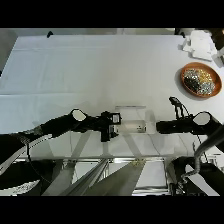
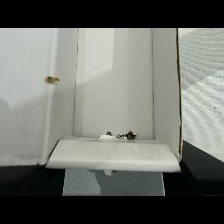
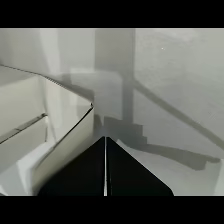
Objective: Fold the box and place the chain.
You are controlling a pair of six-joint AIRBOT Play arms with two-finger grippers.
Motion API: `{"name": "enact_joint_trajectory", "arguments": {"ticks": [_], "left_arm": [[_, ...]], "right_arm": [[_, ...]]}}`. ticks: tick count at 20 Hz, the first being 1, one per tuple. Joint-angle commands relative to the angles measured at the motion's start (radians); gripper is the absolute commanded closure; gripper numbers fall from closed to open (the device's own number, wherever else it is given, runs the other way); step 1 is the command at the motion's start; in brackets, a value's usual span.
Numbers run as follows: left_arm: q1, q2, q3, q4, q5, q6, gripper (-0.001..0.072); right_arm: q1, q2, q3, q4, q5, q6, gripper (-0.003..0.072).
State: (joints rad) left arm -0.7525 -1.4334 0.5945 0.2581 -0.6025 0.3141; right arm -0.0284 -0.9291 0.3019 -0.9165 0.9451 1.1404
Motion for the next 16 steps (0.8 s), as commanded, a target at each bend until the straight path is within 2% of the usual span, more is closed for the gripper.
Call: {"name": "enact_joint_trajectory", "arguments": {"ticks": [1,5,8,15,16], "left_arm": [[0.001,0.0,0.0,0.0,0.0,0.0,0.0394],[0.001,0.0,0.0,0.0,0.0,0.0,0.0394],[0.001,0.0,0.0,0.0,0.0,0.0,0.0394],[0.001,0.0,0.0,0.0,0.0,0.0,0.0394],[0.001,0.0,0.0,0.0,0.0,0.0,0.0394]], "right_arm": [[-0.001,-0.017,0.0,0.114,0.013,-0.093,0.0671],[-0.001,-0.016,0.003,0.221,0.019,-0.163,0.0665],[-0.001,-0.016,0.021,0.22,0.044,-0.167,0.056],[-0.001,0.053,0.071,0.217,0.087,-0.169,0.0551],[-0.001,0.061,0.071,0.217,0.107,-0.168,0.0503]]}}
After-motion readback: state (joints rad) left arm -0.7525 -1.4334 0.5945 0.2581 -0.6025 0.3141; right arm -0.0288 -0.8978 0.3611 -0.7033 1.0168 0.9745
